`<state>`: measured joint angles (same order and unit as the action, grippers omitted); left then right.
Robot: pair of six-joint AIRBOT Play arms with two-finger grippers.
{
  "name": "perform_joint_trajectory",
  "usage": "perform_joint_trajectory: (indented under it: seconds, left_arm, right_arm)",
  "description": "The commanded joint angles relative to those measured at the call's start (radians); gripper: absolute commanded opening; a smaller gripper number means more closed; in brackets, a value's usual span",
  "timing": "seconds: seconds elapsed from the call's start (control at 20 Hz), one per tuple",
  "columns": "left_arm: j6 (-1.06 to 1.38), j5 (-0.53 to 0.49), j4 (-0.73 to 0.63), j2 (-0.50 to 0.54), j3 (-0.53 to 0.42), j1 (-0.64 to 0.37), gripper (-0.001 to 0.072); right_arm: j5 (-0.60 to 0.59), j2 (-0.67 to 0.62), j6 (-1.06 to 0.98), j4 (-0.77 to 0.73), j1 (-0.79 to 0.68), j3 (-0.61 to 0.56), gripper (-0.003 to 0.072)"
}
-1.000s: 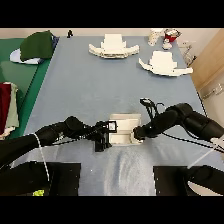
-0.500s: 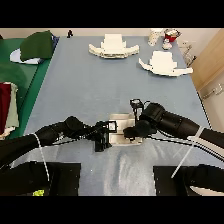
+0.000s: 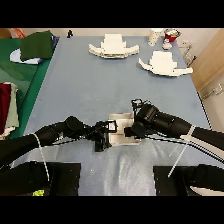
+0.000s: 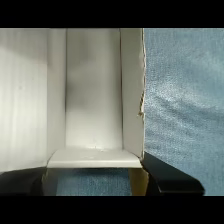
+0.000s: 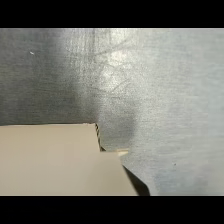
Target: Fold the box.
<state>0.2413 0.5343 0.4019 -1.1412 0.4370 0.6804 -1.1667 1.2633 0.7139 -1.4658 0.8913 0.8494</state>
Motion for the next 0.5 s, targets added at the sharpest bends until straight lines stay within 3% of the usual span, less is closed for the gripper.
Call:
perform_joint_trajectory:
  seconds: [0.0, 0.2, 0.25, 0.3, 0.35, 0.45]
  left_arm:
    - [0.001, -0.001, -0.001, 0.000, 0.001, -0.001, 0.0517]
    - [0.001, -0.001, -0.001, 0.000, 0.001, -0.001, 0.0517]
    - [0.001, -0.001, -0.001, 0.000, 0.001, -0.001, 0.0517]
    - [0.001, -0.001, -0.001, 0.000, 0.001, -0.001, 0.0517]
    - [0.001, -0.001, -0.001, 0.000, 0.001, -0.001, 0.0517]
    - [0.001, -0.001, -0.001, 0.000, 0.001, -0.001, 0.0517]
  right_arm:
    - [0.005, 0.003, -0.007, -0.004, 0.002, 0.001, 0.0003]
    - [0.004, 0.002, -0.006, -0.007, 0.002, 0.002, 0.0003]
    - [0.001, 0.000, -0.006, -0.013, 0.002, 0.002, 0.0069]
    - [-0.012, -0.002, -0.006, -0.016, 0.002, 0.005, 0.0296]
    - [-0.033, -0.005, -0.006, -0.015, 0.002, 0.008, 0.0436]
    - [-0.072, -0.018, -0.006, -0.010, 0.002, 0.011, 0.0447]
